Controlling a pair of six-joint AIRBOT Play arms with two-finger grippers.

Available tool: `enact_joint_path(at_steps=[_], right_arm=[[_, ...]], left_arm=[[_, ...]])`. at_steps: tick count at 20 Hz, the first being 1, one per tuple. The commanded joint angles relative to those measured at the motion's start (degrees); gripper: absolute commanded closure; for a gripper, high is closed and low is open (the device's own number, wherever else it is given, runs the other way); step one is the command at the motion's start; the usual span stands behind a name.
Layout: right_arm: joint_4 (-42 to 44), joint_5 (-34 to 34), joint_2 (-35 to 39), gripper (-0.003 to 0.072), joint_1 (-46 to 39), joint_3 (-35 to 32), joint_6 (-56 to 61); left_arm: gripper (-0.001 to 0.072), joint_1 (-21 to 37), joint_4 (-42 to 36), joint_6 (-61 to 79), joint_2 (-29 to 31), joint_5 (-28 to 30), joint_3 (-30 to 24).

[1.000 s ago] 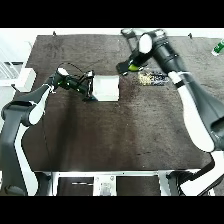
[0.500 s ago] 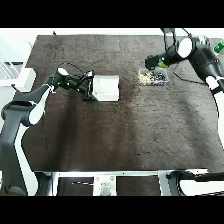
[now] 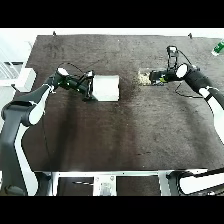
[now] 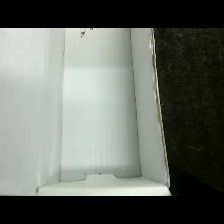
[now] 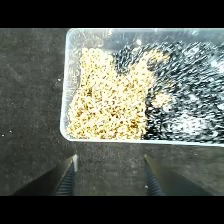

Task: Fold the box and place the chain.

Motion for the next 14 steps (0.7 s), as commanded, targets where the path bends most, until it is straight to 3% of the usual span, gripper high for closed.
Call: enact_joint_path(at_steps=[1,8,14], right_arm=[[7.89,-1.99,-4.02,0.0262,-0.50,1.42,-4.72],[11.87,-0.61,-8.79,0.0298,0.00,6.45,-5.31],[11.89,-0.59,-11.15,0.0425,0.92,6.80,-5.25]], left_arm=[[0.0221,0.00,0.02,0.02,0.00,-0.02,0.04],[0.0221,0.00,0.02,0.02,0.00,0.00,0.04],[0.0221,0.00,0.00,0.02,0.00,0.00,0.04]])
